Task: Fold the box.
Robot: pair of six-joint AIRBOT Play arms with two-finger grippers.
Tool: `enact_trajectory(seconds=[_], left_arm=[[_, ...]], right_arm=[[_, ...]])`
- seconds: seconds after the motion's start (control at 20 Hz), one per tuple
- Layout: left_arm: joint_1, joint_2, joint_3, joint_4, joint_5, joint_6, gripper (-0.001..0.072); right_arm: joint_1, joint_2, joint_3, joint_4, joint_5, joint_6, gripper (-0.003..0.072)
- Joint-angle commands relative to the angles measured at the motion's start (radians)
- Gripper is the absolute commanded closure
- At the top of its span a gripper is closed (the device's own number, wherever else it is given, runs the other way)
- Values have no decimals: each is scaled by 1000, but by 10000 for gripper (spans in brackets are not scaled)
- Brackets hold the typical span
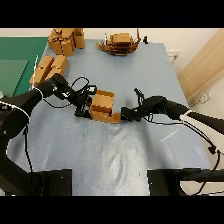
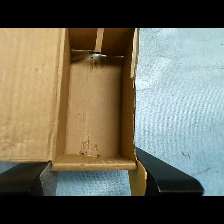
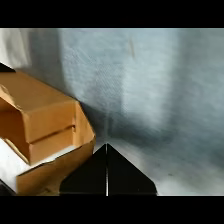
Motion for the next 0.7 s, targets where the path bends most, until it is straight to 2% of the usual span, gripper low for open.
enact_trajectory(seconds=[0.0,0.2,0.25,0.3,0.35,0.65], left_arm=[[1,-1,0,0,0,0,366],[1,-1,0,0,-1,-5,367],[1,-1,0,0,-1,-5,367],[1,-1,0,0,-1,-5,367],[1,-1,0,0,-2,-7,367],[0,-1,0,0,-2,-7,367]], right_arm=[[16,-18,77,24,-43,-12,683],[16,4,97,50,-72,-21,682],[18,4,97,60,-80,-27,623],[22,3,97,66,-81,-29,443],[26,2,97,77,-80,-37,376],[34,2,97,136,-71,-46,377]])
